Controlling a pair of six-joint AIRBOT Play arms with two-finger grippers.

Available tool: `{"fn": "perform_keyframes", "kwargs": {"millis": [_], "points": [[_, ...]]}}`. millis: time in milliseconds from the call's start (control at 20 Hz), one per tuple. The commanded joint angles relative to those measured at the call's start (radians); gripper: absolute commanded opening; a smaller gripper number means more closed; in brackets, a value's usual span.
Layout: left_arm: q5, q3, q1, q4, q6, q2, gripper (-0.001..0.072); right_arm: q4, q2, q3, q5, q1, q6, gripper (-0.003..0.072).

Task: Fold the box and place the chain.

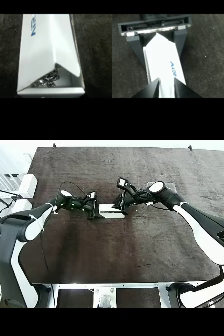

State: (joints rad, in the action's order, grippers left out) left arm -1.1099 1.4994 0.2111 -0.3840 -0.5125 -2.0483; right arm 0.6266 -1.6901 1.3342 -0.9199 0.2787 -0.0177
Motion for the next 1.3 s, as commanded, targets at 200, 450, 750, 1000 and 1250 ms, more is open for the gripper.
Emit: {"fn": "perform_keyframes", "kwargs": {"millis": [200, 450, 750, 1000, 1250], "points": [[0.001, 0.000, 0.000, 0.000, -0.001, 0.000, 0.0347, -0.002, -0.002, -0.060, 0.003, 0.005, 0.000, 0.0209], [0.002, 0.000, 0.000, 0.000, -0.001, 0.000, 0.0347, -0.002, -0.002, -0.096, 0.002, 0.027, 0.000, 0.0208], [0.002, 0.000, 0.000, 0.000, -0.001, 0.000, 0.0347, -0.031, -0.001, -0.103, -0.032, 0.013, 0.001, 0.0296], [0.002, 0.000, 0.000, 0.000, -0.001, 0.000, 0.0347, -0.201, 0.000, -0.053, -0.123, -0.041, 0.026, 0.0293], [0.002, 0.000, 0.000, 0.000, -0.001, 0.000, 0.0347, -0.255, -0.003, -0.050, -0.124, -0.064, 0.018, 0.0089]]}}
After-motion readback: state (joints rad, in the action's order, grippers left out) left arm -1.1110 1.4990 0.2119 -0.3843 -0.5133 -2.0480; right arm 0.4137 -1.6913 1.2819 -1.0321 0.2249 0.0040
